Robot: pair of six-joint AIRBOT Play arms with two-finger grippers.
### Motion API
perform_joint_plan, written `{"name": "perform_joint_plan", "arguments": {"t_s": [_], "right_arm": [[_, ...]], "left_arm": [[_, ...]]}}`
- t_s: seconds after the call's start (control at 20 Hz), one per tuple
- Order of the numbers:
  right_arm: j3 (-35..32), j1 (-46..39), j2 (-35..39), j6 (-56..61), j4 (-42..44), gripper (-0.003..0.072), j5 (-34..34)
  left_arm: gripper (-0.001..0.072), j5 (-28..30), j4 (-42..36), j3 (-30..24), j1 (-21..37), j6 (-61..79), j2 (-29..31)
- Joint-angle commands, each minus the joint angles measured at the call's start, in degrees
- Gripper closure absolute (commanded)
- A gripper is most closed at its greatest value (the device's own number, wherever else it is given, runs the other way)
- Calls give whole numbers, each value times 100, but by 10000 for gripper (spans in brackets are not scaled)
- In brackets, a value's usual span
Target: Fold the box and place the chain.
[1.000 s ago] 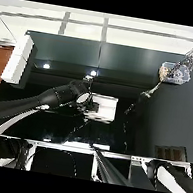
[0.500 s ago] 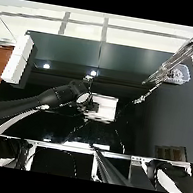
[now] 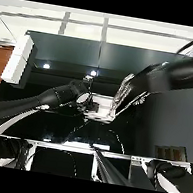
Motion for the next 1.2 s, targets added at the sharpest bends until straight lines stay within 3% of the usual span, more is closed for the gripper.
{"name": "perform_joint_plan", "arguments": {"t_s": [0.0, 0.2, 0.55, 0.9, 0.95, 1.05, 1.15], "right_arm": [[-1316, 293, 4, -175, 111, 671, -1163], [-2194, 284, 2, -238, 109, 670, -1801], [-2262, 131, 4, -251, 20, 668, -1342], [-2876, 374, -15, -260, -46, 664, -2022], [-2881, 374, -15, -254, -151, 617, -2022], [-2881, 330, -15, -254, -238, 316, -1958], [-2879, 55, -11, -260, -474, 309, -1829]], "left_arm": [[681, 0, 0, 0, 2, 0, -2], [681, 2, 2, 0, 2, 0, -2], [681, 2, 0, 0, 2, 0, -2], [681, 4, 0, 0, 2, 0, -2], [681, 4, 0, 0, 2, 0, -2], [681, 4, 2, 0, 2, 0, -2], [681, 4, 2, 0, 2, 0, -2]]}}
